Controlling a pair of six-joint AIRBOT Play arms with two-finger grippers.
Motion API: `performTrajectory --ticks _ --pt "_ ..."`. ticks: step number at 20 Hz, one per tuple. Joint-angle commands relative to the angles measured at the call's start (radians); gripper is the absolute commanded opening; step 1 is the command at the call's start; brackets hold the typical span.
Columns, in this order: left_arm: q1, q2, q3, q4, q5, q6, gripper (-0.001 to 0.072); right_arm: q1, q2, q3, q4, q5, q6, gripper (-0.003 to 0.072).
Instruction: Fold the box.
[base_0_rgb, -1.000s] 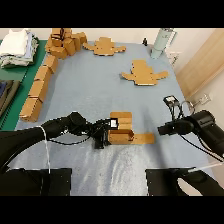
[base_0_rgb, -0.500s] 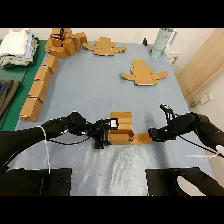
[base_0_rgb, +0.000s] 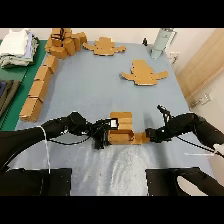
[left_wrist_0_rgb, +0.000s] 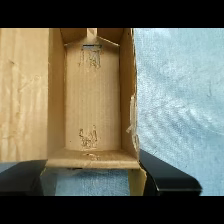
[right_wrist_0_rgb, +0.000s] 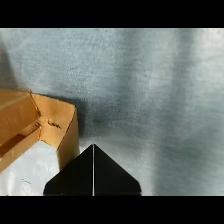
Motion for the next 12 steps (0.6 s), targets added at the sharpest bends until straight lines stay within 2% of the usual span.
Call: performTrajectory --ticks 1,6,12 --pt "0.001 0.000 0.001 0.000 0.001 0.000 0.0489 0.000 -0.050 -0.002 0.073 0.020 -0.072 0.0003" --pt "0.000 0.000 0.001 0.000 0.001 0.000 0.0489 0.000 -0.050 0.020 0.200 -0.017 -0.153 0.0003" --pt "0.001 0.000 0.001 0.000 0.001 0.000 0.0490 0.000 -0.051 0.079 0.247 -0.089 -0.155 0.0043"
